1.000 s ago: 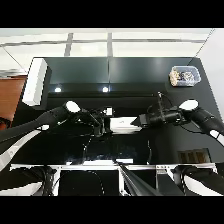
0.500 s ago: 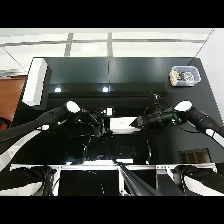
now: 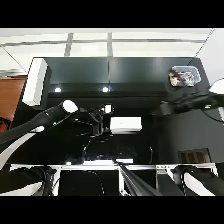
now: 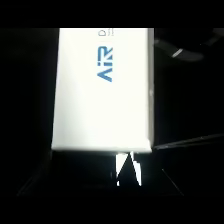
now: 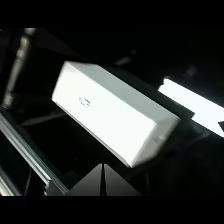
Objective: Fold the box and place the chain.
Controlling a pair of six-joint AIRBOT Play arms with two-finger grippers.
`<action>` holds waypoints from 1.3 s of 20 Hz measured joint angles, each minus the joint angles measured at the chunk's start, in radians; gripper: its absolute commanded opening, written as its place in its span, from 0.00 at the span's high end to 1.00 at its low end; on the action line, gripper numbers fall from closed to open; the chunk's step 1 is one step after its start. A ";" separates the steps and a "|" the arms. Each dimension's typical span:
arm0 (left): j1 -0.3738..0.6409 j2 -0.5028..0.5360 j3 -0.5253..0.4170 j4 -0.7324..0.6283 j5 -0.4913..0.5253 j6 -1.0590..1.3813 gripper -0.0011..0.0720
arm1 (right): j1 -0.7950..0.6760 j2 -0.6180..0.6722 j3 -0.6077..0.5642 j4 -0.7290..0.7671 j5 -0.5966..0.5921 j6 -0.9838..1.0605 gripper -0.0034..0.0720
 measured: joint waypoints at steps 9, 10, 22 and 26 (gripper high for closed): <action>-0.032 0.100 0.149 0.195 -0.088 -0.456 0.02 | -0.231 0.154 -0.058 -0.059 -0.025 -0.006 0.93; -0.047 0.061 0.193 0.180 -0.086 -0.473 0.02 | -0.233 0.158 -0.067 -0.048 -0.040 -0.013 0.93; -0.172 -0.230 0.467 0.160 -0.098 -0.548 0.02 | -0.237 0.164 -0.092 -0.008 -0.101 -0.039 0.93; -0.188 -0.245 0.475 0.171 -0.109 -0.550 0.02 | -0.237 0.164 -0.092 -0.006 -0.101 -0.039 0.93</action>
